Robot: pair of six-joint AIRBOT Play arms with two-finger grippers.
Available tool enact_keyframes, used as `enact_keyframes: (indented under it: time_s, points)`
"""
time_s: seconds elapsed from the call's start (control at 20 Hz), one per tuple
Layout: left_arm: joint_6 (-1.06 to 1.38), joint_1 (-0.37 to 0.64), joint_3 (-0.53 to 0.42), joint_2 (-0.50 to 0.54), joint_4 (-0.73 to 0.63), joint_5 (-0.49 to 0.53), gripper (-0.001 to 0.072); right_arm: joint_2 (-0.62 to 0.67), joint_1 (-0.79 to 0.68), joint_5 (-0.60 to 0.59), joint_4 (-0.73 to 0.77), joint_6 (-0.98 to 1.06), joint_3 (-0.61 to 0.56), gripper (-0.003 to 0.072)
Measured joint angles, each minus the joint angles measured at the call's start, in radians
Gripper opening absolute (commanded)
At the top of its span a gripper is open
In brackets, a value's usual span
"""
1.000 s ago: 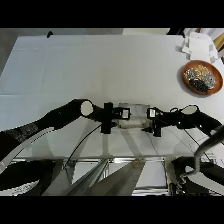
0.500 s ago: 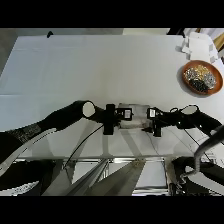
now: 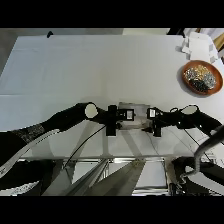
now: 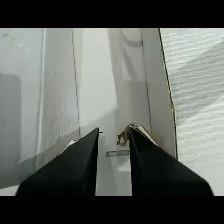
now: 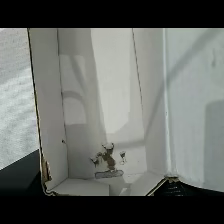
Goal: Fold the box and place the chain.
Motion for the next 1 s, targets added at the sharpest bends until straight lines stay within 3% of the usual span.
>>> enact_keyframes:
  time_s: [0.05, 0.1, 0.4, 0.45, 0.5, 0.55, 0.6, 1.0]
  points:
    - [0.000, 0.000, 0.000, 0.000, -0.003, 0.003, 0.0402, 0.000, 0.000, 0.000, 0.000, 0.000, 0.000, 0.0294]
    - [-0.001, 0.000, 0.000, -0.001, -0.004, 0.005, 0.0415, 0.000, 0.000, 0.000, 0.000, 0.000, 0.000, 0.0294]
    - [-0.003, 0.000, 0.000, -0.006, -0.003, 0.006, 0.0407, 0.000, 0.000, 0.000, 0.000, -0.001, 0.000, 0.0294]
    - [-0.003, 0.000, 0.000, -0.006, -0.003, 0.006, 0.0371, 0.000, 0.000, 0.000, 0.000, -0.001, 0.000, 0.0294]
    - [-0.003, 0.000, 0.000, -0.007, -0.003, 0.006, 0.0264, 0.000, 0.000, 0.000, 0.000, 0.000, 0.000, 0.0294]
    - [-0.003, 0.000, 0.000, -0.007, -0.001, 0.005, 0.0102, 0.000, 0.000, 0.000, 0.000, 0.000, 0.000, 0.0294]
    - [-0.004, 0.000, 0.000, -0.007, -0.001, 0.000, 0.0005, 0.000, 0.000, 0.000, 0.000, 0.001, 0.000, 0.0294]
    - [-0.177, 0.012, 0.000, 0.058, 0.077, -0.042, 0.0003, 0.000, 0.000, 0.000, 0.000, 0.000, 0.000, 0.0294]
